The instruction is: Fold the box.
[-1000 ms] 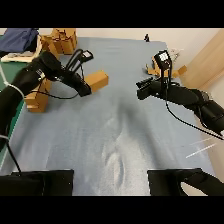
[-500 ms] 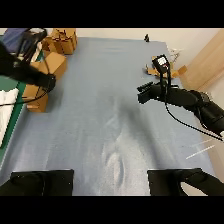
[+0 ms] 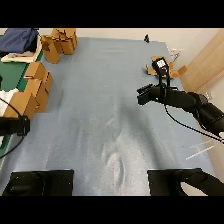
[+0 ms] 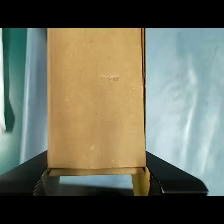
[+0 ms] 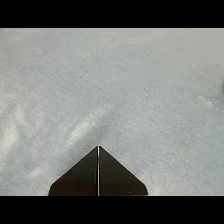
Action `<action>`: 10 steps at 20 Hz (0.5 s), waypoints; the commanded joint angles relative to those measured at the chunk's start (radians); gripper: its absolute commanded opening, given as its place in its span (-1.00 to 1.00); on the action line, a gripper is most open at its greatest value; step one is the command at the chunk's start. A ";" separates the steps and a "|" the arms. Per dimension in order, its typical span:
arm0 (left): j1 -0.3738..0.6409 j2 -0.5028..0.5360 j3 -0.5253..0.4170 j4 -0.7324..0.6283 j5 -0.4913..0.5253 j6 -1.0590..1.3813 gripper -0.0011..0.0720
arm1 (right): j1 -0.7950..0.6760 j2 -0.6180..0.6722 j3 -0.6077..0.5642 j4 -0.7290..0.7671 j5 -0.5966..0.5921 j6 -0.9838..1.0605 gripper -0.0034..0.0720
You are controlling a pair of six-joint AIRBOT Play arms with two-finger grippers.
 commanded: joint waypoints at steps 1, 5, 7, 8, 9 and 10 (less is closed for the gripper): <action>0.044 0.074 -0.129 -0.011 -0.105 0.021 -0.92 | 0.000 0.000 0.000 0.012 0.002 0.001 -0.91; 0.045 0.064 -0.190 -0.021 0.019 0.054 -0.92 | 0.001 0.000 0.000 0.013 0.002 0.001 -0.91; 0.056 0.016 -0.208 -0.021 0.091 0.079 -0.92 | 0.001 0.000 0.000 0.013 0.001 0.000 -0.91; 0.070 -0.023 -0.214 -0.023 0.115 0.100 -0.91 | 0.001 0.000 0.000 0.013 0.002 0.000 -0.91; 0.086 -0.068 -0.216 -0.023 0.127 0.119 -0.91 | 0.001 0.000 0.000 0.013 0.001 0.000 -0.91; 0.108 -0.117 -0.216 -0.015 0.140 0.139 -0.91 | 0.001 0.000 0.000 0.012 0.001 0.000 -0.91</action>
